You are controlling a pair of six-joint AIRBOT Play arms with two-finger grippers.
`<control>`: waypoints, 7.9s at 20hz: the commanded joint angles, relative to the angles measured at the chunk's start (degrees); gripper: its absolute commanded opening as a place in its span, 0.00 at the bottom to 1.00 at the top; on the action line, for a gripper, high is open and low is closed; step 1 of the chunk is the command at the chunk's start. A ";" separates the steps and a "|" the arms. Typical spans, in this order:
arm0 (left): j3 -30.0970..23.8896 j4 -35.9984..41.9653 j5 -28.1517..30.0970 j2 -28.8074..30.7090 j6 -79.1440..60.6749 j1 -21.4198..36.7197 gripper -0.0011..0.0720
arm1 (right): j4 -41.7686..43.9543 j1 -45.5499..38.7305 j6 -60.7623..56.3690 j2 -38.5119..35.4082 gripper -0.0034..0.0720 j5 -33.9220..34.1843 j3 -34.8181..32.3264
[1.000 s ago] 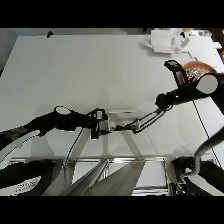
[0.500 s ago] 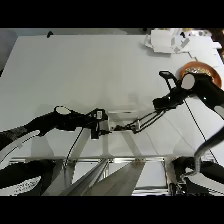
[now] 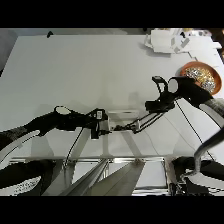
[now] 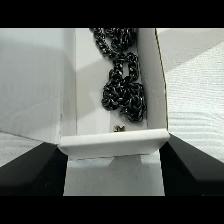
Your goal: Fold the box and place the chain.
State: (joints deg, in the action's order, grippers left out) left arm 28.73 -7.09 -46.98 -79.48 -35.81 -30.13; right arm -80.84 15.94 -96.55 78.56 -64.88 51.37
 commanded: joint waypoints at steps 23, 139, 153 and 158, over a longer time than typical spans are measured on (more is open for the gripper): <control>0.04 -0.02 0.00 0.02 -0.02 0.02 0.16 | -2.78 1.90 -0.09 0.61 0.06 -2.03 0.04; 0.04 -0.02 0.00 0.02 -0.02 0.02 0.16 | 0.11 1.84 -6.54 -1.16 0.37 7.63 -5.68; 0.04 -0.02 -0.02 0.02 -0.02 0.02 0.16 | 5.35 1.84 6.91 -23.89 0.06 -2.16 -5.68; 0.04 -0.02 0.00 0.02 -0.02 0.02 0.16 | 27.74 1.86 17.44 -38.66 0.06 -5.07 -5.68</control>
State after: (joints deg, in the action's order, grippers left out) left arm 28.73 -7.09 -46.98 -79.48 -35.83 -30.13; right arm -66.04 17.82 -85.67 47.53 -68.07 45.63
